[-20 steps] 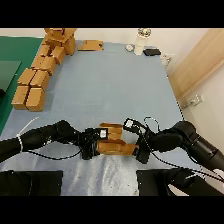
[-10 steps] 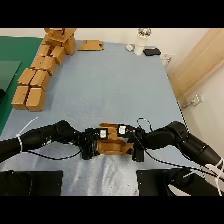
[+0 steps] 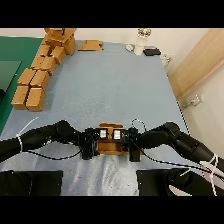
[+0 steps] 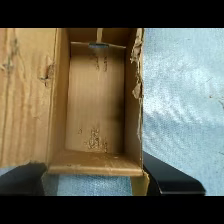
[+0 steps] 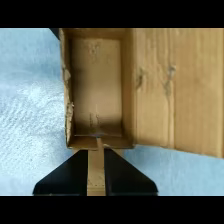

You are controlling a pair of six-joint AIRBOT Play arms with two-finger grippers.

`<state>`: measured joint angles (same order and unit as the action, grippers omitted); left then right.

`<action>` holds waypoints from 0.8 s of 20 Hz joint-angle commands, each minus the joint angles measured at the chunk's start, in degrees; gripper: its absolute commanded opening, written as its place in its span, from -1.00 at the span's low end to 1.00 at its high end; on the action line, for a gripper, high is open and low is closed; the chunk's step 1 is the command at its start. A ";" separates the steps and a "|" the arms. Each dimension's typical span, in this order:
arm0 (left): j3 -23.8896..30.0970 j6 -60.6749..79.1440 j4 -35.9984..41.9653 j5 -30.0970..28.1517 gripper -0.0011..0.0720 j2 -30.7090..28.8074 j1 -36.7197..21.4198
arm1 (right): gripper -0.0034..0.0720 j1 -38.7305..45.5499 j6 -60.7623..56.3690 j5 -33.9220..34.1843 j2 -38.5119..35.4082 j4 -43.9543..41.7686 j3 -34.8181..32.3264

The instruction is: Fold the box.

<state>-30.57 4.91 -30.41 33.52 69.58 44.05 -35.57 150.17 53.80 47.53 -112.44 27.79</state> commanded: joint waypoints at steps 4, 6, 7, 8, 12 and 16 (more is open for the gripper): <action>0.02 0.00 -0.02 -0.02 0.39 -0.04 0.02 | -0.53 -2.08 1.44 -2.64 2.23 -0.44 -0.02; 0.02 0.00 -0.02 0.00 0.39 -0.04 0.02 | -0.53 -2.08 1.97 -4.24 3.17 -0.66 -0.02; 0.02 0.00 -0.02 0.00 0.39 -0.04 0.02 | -0.52 -2.08 2.43 -4.87 3.65 -0.98 -0.02; 0.02 0.00 -0.02 -0.02 0.39 -0.04 0.02 | -0.53 -2.10 2.75 -5.35 4.11 -1.03 -0.02; 0.02 0.00 -0.02 0.00 0.39 -0.04 0.02 | 0.32 -2.43 2.86 -6.99 4.57 -2.14 0.00; 0.02 0.00 -0.02 0.00 0.39 -0.04 0.02 | 0.32 -2.40 2.80 -7.15 4.57 -2.19 0.00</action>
<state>-30.57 4.91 -30.46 33.54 69.58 44.05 -37.91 152.92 47.46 51.99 -114.21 27.77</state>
